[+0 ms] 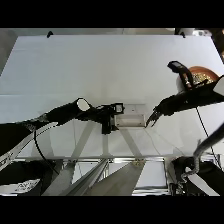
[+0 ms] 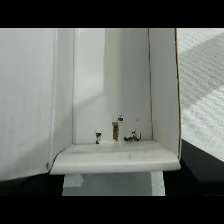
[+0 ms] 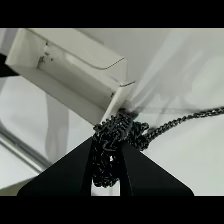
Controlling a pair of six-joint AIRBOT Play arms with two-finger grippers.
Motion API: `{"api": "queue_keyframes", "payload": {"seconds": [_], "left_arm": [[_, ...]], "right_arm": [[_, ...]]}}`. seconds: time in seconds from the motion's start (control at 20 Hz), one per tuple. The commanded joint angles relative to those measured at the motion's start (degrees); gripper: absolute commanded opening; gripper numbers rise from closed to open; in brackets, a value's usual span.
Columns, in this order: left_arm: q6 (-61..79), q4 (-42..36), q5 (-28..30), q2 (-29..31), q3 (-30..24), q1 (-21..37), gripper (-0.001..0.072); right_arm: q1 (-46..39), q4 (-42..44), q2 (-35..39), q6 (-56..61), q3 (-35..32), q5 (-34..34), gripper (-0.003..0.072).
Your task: Fold the box and place the chain.
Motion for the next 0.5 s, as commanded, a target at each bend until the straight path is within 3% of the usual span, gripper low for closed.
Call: {"api": "queue_keyframes", "payload": {"seconds": [0.0, 0.15, 0.45], "left_arm": [[0.0, 0.0, 0.0, 0.0, 0.0, 0.0, 0.0373], [0.0, 0.0, 0.0, 0.0, 0.0, 0.0, 0.0373], [0.0, 0.0, 0.0, 0.0, 0.0, 0.0, 0.0373]], "right_arm": [[3.0, 0.0, 2.1, 0.2, -3.5, -1.3, 0.0013], [5.0, 0.6, 2.2, 0.9, -3.6, -2.9, 0.0013], [16.4, 3.1, 2.1, 4.9, -3.7, -16.8, 0.0013]]}}
